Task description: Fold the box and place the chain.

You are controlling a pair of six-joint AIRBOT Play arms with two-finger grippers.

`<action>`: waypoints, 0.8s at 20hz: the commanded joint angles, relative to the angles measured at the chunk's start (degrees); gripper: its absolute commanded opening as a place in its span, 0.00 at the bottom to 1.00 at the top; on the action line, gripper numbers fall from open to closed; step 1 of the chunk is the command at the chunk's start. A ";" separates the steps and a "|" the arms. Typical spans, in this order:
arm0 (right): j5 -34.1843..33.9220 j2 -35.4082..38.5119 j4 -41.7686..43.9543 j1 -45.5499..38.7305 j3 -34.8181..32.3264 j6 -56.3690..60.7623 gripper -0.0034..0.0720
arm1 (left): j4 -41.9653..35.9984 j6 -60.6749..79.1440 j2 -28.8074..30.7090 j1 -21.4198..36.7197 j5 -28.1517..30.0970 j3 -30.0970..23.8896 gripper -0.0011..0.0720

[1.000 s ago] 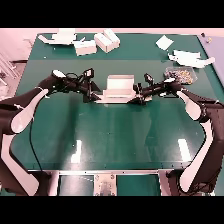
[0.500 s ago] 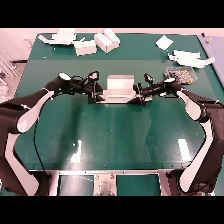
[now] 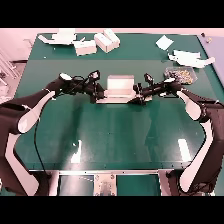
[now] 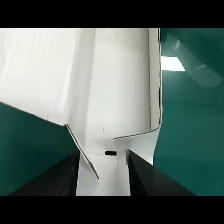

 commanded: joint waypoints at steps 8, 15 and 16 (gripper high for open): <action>0.00 0.00 0.02 0.00 0.00 -0.02 0.82 | -2.49 1.51 -0.24 -3.93 3.23 0.02 0.48; 0.00 0.00 0.00 0.00 0.00 0.00 0.82 | -3.91 1.53 -1.53 -4.79 2.82 0.02 0.49; 0.00 0.00 0.02 0.00 0.00 -0.02 0.82 | -4.24 1.53 -1.84 -4.98 2.75 0.02 0.49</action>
